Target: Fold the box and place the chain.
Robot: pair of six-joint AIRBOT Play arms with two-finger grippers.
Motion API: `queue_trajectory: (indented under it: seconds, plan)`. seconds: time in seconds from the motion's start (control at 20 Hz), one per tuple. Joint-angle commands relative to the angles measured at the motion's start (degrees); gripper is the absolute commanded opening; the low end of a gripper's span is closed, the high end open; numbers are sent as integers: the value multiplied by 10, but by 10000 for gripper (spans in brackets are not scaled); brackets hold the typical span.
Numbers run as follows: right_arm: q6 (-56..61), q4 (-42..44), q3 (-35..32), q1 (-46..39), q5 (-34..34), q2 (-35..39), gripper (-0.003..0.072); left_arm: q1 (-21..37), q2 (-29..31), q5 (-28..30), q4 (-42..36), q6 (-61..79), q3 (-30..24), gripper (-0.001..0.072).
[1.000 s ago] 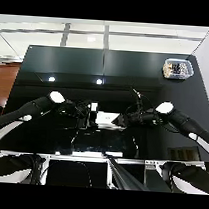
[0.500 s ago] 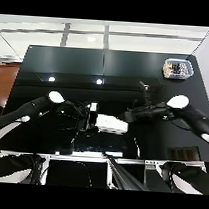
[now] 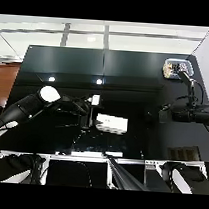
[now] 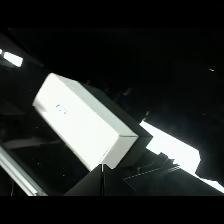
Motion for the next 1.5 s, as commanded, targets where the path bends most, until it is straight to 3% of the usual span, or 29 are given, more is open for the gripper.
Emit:
queue_trajectory:
  seconds: [0.0,0.15,0.35,0.75,1.0,1.45]
  plan:
    - [8,-18,1,-18,-24,14,15,-52,-34,47,4,-72,54,709]
    - [7,-19,1,-19,-32,14,15,-70,-96,32,8,-133,89,709]
    - [7,-23,0,-19,-29,14,15,-73,-137,25,8,-135,91,709]
    - [-2,-25,0,-18,-29,14,15,-73,-139,7,9,-154,91,709]
    - [-4,-25,0,-19,-29,14,15,-73,-139,-36,46,-154,91,709]
    - [-3,-25,0,-19,-29,14,15,-73,-139,-36,52,-153,91,709]
